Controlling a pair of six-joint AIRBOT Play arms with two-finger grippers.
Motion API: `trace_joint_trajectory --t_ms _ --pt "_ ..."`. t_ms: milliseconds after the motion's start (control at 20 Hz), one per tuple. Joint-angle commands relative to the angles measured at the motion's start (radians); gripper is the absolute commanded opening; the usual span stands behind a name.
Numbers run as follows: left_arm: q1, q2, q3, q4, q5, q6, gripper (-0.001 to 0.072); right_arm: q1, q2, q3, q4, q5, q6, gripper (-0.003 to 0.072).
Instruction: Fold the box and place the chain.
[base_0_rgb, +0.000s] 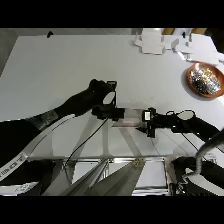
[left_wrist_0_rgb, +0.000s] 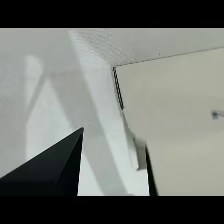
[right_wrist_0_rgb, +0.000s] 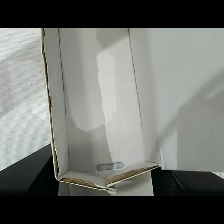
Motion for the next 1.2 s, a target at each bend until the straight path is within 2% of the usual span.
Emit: trace_joint_trajectory --t_ms 0,50,150,300,400,500,650,750,800,950,1150 --pt "0.038 0.092 -0.005 -0.046 -0.058 0.26 0.0434 -0.001 0.0 0.0 0.0 0.0 0.0 0.045" --pt "0.05 0.126 -0.019 -0.082 -0.064 0.34 0.0499 -0.001 0.0 0.0 0.0 0.0 0.0 0.045" --pt "0.086 0.197 -0.061 -0.142 -0.072 0.502 0.0693 -0.001 0.0 0.0 0.0 0.0 0.0 0.045" --pt "0.17 0.304 -0.185 -0.216 -0.076 0.929 0.0694 -0.001 0.0 0.0 0.0 0.0 0.0 0.045" --pt "0.233 0.375 -0.315 -0.276 -0.014 1.296 0.0695 -0.001 0.0 0.0 0.0 0.0 0.0 0.045" --pt "0.297 0.42 -0.451 -0.373 0.111 1.645 0.0694 -0.001 0.0 0.0 0.0 0.0 0.0 0.045" --pt "0.355 0.406 -0.601 -0.539 0.374 2.044 0.0693 -0.001 0.0 0.0 0.0 0.0 0.0 0.045" --pt "0.353 0.364 -0.64 -0.64 0.504 2.174 0.0693 -0.001 0.0 0.0 0.0 0.0 0.0 0.045" --pt "0.352 0.335 -0.642 -0.7 0.527 2.234 0.0693 -0.001 0.0 0.0 0.0 0.0 0.0 0.045" --pt "0.33 0.245 -0.642 -0.869 0.593 2.476 0.0694 -0.001 0.0 0.0 0.0 0.0 0.0 0.045" --pt "0.29 0.188 -0.642 -0.977 0.606 2.677 0.0695 -0.001 0.0 0.0 0.0 0.0 0.0 0.045"
